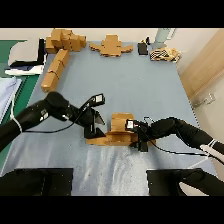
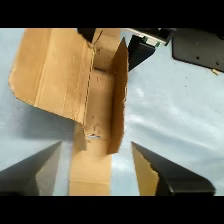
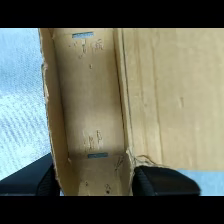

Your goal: Fold the box.

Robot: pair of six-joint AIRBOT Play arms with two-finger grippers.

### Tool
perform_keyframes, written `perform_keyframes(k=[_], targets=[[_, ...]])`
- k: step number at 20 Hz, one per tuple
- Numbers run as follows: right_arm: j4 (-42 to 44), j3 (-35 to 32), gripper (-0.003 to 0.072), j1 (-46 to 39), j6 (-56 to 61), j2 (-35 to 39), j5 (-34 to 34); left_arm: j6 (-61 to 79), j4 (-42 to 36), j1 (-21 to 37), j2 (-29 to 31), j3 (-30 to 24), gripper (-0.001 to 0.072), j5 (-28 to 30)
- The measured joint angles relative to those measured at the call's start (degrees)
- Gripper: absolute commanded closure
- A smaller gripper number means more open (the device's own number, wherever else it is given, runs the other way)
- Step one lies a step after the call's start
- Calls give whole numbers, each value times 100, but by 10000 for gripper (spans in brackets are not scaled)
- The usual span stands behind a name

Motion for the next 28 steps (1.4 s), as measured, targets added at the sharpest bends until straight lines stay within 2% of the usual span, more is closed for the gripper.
perform_keyframes(k=[2,5,9,16,18,19,20,21,22,28], targets=[[-2,0,177,0,-2,0,0,756,-402,-72,55,-428,11,389],[-2,0,177,0,0,0,0,1384,-439,-136,92,-772,11,833],[-2,0,177,0,-2,0,0,1720,-289,-256,42,-927,11,1154],[-2,0,177,0,0,0,0,1851,-297,-584,-107,-984,14,1320],[-2,0,177,0,0,0,0,1829,-398,-699,-186,-981,187,1386],[-2,0,177,0,0,0,0,1814,-450,-748,-212,-973,194,1436],[0,0,177,0,-2,0,0,1799,-529,-800,-238,-966,233,1510],[-2,0,177,0,-2,0,0,1792,-608,-844,-251,-960,384,1556],[-2,0,177,0,-13,0,0,1779,-667,-876,-271,-955,422,1641],[-2,0,177,0,0,0,0,1773,-868,-1005,-317,-955,425,1825]])
